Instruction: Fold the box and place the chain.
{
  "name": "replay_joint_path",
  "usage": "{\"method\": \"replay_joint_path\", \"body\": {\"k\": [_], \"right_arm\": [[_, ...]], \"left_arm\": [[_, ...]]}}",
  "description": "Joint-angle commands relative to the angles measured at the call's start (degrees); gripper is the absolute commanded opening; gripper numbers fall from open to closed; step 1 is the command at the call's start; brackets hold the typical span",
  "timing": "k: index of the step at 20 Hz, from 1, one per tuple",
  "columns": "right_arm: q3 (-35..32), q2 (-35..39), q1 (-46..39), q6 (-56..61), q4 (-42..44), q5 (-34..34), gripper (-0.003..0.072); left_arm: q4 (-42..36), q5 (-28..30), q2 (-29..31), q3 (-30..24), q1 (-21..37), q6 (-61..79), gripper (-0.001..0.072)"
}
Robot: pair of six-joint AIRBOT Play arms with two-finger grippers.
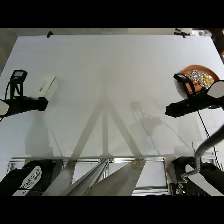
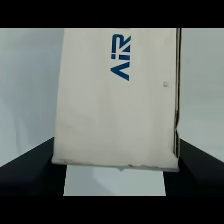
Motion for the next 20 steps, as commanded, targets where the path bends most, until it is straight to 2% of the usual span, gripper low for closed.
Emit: {"method": "replay_joint_path", "body": {"k": [1,8,9,10,11,12,13,17,20], "right_arm": [[0.04,-0.02,-0.04,-0.02,0.07,-0.2,0.0014],[0.04,-0.02,-0.04,0.0,0.07,-0.11,0.0014],[0.04,-0.02,-0.04,0.0,0.07,0.0,0.0014],[0.04,-0.02,-0.04,0.0,0.07,0.02,0.0014],[0.04,-0.02,-0.04,0.0,0.07,0.04,0.0014],[0.04,-0.02,-0.04,0.0,0.07,0.17,0.0014],[0.04,-0.02,-0.04,0.02,0.09,0.46,0.0014],[0.07,0.02,-0.04,0.26,0.11,1.46,0.0015],[0.07,0.02,-0.04,0.22,1.42,3.43,0.0015]], "left_arm": [[2.45,2.58,0.04,-3.58,5.97,-3.43,0.0003],[3.69,-2.54,-4.83,-5.03,6.54,-3.41,0.0015],[3.63,-2.6,-5.22,-5.03,6.49,-3.43,0.0077],[3.56,-2.71,-5.07,-5.03,6.43,-3.41,0.0231],[3.56,-2.69,-4.72,-5.03,6.38,-3.41,0.0487],[3.56,-2.69,-4.24,-5.03,6.36,-3.41,0.066],[3.56,-2.75,-3.56,-5.03,6.36,-3.41,0.0693],[3.58,-3.56,1.27,-5.01,6.36,-3.34,0.0696],[3.56,-3.82,7.41,-5.01,6.36,-3.37,0.0696]]}}
